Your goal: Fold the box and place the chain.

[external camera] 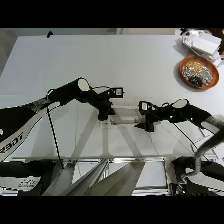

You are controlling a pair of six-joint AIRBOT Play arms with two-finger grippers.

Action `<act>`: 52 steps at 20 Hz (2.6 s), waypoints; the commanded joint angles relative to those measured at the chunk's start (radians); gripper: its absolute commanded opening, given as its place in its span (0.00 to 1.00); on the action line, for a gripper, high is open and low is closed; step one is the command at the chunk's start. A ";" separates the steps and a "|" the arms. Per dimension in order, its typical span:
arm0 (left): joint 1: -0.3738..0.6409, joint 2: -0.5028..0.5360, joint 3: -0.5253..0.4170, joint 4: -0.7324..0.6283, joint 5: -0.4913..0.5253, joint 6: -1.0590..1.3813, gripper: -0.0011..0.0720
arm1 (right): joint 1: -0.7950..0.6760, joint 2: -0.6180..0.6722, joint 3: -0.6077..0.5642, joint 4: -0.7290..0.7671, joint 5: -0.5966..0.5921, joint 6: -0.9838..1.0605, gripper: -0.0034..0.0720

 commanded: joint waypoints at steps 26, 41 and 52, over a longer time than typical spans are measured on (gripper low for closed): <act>0.041 0.048 0.000 0.067 -0.011 -0.055 0.75 | 0.001 0.000 -0.001 -0.003 0.002 0.000 0.47; 0.005 0.271 -0.001 0.072 -0.319 -0.332 0.02 | 0.001 0.000 -0.001 -0.003 0.002 0.000 0.47; -0.133 0.138 -0.001 -0.108 0.401 -0.502 0.02 | 0.001 0.000 -0.001 -0.002 0.002 0.000 0.47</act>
